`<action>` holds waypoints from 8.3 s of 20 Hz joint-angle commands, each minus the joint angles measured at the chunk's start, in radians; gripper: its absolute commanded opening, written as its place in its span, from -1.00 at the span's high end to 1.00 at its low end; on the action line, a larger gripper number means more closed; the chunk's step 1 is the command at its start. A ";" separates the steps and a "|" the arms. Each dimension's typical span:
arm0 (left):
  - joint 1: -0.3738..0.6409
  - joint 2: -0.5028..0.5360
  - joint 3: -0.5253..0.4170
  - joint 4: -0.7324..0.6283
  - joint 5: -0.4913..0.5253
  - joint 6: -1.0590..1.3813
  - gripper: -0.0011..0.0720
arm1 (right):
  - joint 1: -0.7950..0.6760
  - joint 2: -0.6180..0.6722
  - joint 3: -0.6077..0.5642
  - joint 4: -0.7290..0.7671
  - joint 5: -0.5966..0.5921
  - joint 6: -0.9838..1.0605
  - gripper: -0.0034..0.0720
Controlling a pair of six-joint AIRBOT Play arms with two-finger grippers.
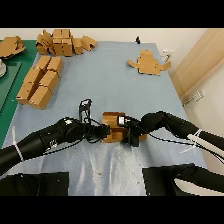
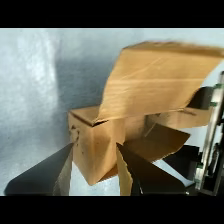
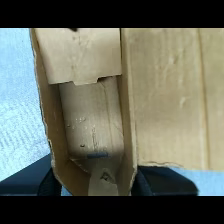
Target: Fold the box.
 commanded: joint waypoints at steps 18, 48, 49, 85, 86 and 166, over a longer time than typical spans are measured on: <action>-0.021 -0.249 0.286 0.125 -0.408 -0.252 -0.15 | 0.001 0.000 0.000 0.008 0.000 0.000 -0.28; -0.054 -0.375 0.393 0.146 -0.397 -0.215 -0.63 | 0.001 0.000 0.000 0.008 0.000 0.000 -0.28; -0.054 -0.373 0.393 0.146 -0.403 -0.215 -0.64 | 0.001 0.000 0.000 0.008 0.000 0.000 -0.28; 0.679 0.007 0.077 -0.442 -0.447 1.265 0.95 | 0.001 0.000 0.000 0.007 0.000 0.000 -0.28; 0.775 -0.031 0.077 -0.665 -0.488 1.522 0.94 | 0.001 0.000 0.000 0.008 0.000 0.000 -0.28; 0.282 -0.144 -0.061 -0.716 -0.099 2.408 -0.93 | 0.000 -0.001 0.000 0.008 -0.007 0.000 -0.28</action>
